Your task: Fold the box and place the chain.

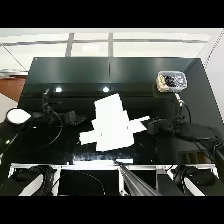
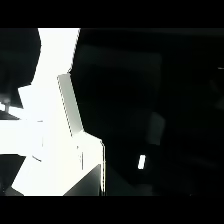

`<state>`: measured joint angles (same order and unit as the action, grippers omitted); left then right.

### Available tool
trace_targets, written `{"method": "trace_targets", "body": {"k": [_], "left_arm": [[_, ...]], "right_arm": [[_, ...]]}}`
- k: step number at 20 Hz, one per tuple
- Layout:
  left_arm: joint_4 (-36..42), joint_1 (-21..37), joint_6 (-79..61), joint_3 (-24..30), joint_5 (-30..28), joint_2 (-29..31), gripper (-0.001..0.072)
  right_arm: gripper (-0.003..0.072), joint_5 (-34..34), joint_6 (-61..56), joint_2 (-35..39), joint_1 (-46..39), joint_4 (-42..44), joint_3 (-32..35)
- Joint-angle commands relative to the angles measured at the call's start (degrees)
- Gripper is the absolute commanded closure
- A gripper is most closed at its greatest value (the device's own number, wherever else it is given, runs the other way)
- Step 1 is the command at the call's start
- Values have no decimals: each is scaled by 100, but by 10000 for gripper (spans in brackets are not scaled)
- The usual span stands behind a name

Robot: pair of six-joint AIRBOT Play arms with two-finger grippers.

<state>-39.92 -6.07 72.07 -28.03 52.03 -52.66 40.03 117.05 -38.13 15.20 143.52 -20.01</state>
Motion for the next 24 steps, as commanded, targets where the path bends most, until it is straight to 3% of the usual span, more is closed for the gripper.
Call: {"method": "trace_targets", "body": {"k": [1,3,7,9,12,14,18,20,24], "left_arm": [[1456,87,-1440,11,-52,-1086,20],[1818,109,-2135,-122,120,-1698,20],[2330,109,-3493,-553,1180,-2959,21],[2444,109,-3906,-809,1495,-3397,21],[2509,109,-5034,-1182,2557,-3836,24],[2170,105,-5241,-1381,2879,-3963,27],[1825,92,-5641,-1497,2981,-3967,48],[1792,22,-5890,-1497,3047,-3967,157],[1801,-90,-6039,-1497,3010,-3982,158]], "right_arm": [[669,-546,-363,144,614,-2,136],[669,-474,-442,144,616,-2,136],[669,-463,-463,144,619,0,136],[670,-439,-503,144,616,0,133],[669,-354,-503,144,619,-2,136],[669,-358,-503,144,619,-20,133],[670,-363,-503,144,616,-26,136],[669,-361,-503,144,619,-55,136],[670,-361,-503,144,616,-61,136]]}}
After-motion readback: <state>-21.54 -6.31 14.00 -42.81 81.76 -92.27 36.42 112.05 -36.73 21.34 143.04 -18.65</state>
